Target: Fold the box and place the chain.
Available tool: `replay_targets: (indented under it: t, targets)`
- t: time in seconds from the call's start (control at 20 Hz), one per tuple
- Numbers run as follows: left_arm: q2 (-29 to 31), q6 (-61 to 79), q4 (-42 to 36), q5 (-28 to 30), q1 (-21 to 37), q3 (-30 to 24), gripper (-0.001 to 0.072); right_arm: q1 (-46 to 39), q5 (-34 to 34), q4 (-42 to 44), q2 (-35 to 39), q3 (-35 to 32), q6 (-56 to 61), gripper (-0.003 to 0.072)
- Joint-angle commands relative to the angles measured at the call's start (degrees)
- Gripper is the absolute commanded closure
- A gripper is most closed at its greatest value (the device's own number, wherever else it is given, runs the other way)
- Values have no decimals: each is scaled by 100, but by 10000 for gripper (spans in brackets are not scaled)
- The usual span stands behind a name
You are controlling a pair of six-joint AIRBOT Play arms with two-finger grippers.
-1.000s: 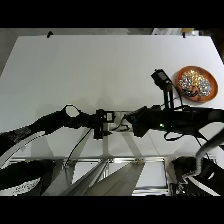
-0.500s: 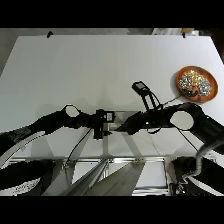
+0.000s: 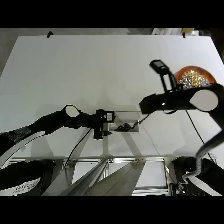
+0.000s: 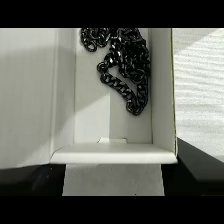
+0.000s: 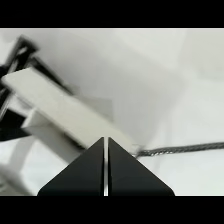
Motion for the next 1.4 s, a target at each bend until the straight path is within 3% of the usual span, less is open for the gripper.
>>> replay_targets:
  t: [0.0, 0.2, 0.3, 0.5, 0.65, 0.8, 1.05, 1.15, 1.35]
  targets:
    - [0, 2, 0, -17, 0, -2, 505, -846, 157, -868, -120, 177, 39, 670]
    - [0, 2, 0, -17, 0, -2, 505, -1440, 243, -1335, -903, 166, 166, 662]
    - [0, 2, 2, -17, 0, -2, 505, -1499, 160, -1360, -1342, 114, 170, 407]
    - [0, 0, 2, -17, 0, -2, 505, -1497, -59, -1373, -2100, 46, 455, 360]
    - [0, 2, 2, -17, 0, -2, 505, -1410, -87, -1399, -2472, 39, 490, 243]
    - [0, 2, 0, -20, 0, -2, 505, -1246, -219, -1394, -2771, 39, 498, 243]
    - [0, 0, 0, -20, 0, -2, 505, -1141, -177, -1443, -2885, 15, 664, 305]
    - [0, 2, 0, -20, 0, -2, 505, -1141, -20, -1458, -2885, 15, 662, 393]
    - [0, 2, 0, -17, 0, -2, 505, -1141, 260, -1547, -2883, 9, 664, 429]
